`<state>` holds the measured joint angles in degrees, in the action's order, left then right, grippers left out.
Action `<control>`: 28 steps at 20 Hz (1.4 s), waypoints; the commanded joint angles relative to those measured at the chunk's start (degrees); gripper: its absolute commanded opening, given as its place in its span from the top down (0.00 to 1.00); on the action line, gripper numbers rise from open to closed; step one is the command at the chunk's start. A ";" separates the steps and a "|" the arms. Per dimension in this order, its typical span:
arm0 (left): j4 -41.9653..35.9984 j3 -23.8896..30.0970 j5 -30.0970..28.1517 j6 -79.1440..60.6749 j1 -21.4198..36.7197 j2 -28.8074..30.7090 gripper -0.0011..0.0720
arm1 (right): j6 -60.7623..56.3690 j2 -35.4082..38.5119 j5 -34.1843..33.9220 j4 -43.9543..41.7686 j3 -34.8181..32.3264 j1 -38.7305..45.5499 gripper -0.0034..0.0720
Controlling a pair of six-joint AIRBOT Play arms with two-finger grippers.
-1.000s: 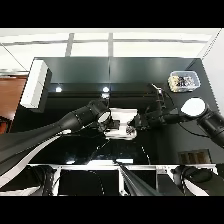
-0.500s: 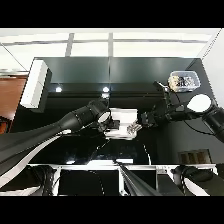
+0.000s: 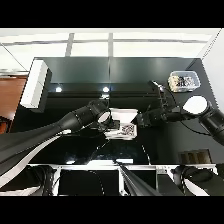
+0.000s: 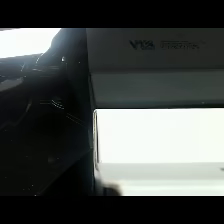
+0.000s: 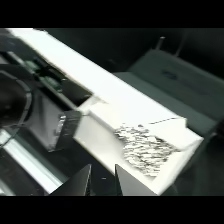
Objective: Fold the box and place the chain.
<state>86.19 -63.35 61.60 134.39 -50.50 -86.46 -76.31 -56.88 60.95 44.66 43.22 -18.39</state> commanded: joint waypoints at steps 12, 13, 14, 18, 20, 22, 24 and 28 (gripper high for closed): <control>0.35 -0.02 0.35 4.37 0.31 0.09 0.95 | -12.41 1.86 -4.61 38.36 -1.42 15.08 0.88; 0.55 -0.02 0.13 4.52 0.28 0.57 0.95 | -12.39 1.86 -4.68 38.40 -1.42 15.08 0.88; 0.92 -0.02 0.13 4.59 0.28 1.16 0.93 | -12.39 1.86 -4.90 38.40 -1.42 15.08 0.88; 2.45 -0.26 0.72 5.16 0.17 4.46 0.37 | -12.41 1.86 -6.08 38.34 -1.42 15.08 0.88; 2.49 -0.26 1.01 3.63 0.15 7.39 0.37 | -12.44 1.86 -6.14 38.32 -1.42 15.08 0.88; 4.55 -0.24 2.71 -2.56 0.15 11.21 0.37 | -12.46 1.86 -6.08 38.32 -1.42 15.08 0.88; 8.52 -0.22 6.99 -6.62 0.20 15.96 0.38 | -12.46 1.86 -5.84 38.32 -1.44 15.08 0.88; 19.74 4.37 9.11 -6.62 1.79 28.65 0.38 | -12.90 1.86 -5.81 37.62 -2.12 15.06 0.88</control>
